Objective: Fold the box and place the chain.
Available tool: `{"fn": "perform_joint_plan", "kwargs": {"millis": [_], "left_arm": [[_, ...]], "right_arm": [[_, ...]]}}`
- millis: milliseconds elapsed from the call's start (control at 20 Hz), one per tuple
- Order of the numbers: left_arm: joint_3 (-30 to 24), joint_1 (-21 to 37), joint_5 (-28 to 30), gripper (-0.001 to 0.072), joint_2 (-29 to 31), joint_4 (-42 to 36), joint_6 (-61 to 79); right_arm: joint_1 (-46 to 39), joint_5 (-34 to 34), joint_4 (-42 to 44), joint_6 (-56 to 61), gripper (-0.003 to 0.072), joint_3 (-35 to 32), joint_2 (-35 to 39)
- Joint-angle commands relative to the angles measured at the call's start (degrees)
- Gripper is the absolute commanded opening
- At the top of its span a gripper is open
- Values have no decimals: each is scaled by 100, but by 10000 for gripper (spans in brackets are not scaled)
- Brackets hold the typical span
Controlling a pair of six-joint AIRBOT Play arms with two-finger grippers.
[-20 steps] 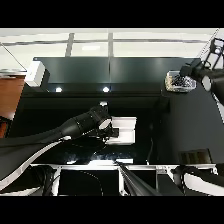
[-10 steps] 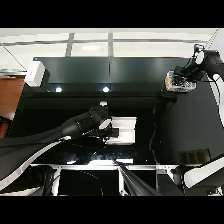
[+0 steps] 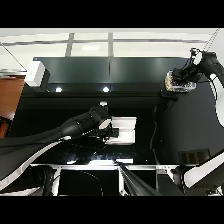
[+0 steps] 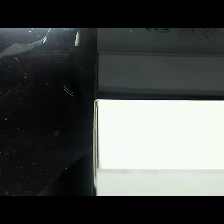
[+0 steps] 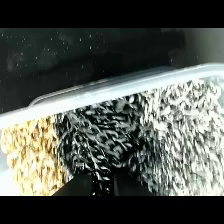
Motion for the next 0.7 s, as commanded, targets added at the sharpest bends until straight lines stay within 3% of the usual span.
{"fn": "perform_joint_plan", "kwargs": {"millis": [0, 400, 650], "left_arm": [[0, 2, 0, 25, -2, -2, 2], [0, 2, 7, 25, -2, -9, 0], [0, 2, 4, 25, -2, -151, 2]], "right_arm": [[-26, 203, -15, -415, 9, 52, 339], [184, 197, 629, -1565, 2, 52, 3047], [188, 608, 1325, -1886, 2, 66, 4236]]}}
